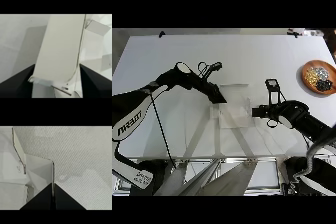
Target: Fold the box and place the chain.
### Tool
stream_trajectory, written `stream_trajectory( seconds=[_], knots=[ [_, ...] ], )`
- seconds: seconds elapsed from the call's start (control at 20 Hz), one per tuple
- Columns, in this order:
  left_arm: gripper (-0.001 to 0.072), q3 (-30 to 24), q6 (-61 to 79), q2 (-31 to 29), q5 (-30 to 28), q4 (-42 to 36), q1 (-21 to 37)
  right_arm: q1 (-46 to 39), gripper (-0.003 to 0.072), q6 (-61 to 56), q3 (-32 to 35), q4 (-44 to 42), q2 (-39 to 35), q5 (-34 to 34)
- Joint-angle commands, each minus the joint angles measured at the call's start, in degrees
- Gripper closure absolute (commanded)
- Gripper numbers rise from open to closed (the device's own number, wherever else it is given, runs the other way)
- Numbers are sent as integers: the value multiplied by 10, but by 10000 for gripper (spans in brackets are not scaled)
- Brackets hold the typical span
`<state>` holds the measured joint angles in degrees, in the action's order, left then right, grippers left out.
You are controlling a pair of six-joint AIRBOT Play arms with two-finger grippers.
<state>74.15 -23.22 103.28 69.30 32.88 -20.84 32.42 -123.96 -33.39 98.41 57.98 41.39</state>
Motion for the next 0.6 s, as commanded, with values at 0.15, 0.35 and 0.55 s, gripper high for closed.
stream_trajectory(
  seconds=[0.15, 0.35, 0.55],
  knots=[
    [304, 0, 3, 2, -47, 15, -21, 0, 679, 0, 0, -6, 0, 0],
    [410, 0, 3, 2, -53, 17, -21, 0, 679, 0, 0, -10, 0, 0],
    [700, 0, 14, 1, -50, 18, -21, 0, 679, 0, 0, -10, 0, 0]
  ],
)
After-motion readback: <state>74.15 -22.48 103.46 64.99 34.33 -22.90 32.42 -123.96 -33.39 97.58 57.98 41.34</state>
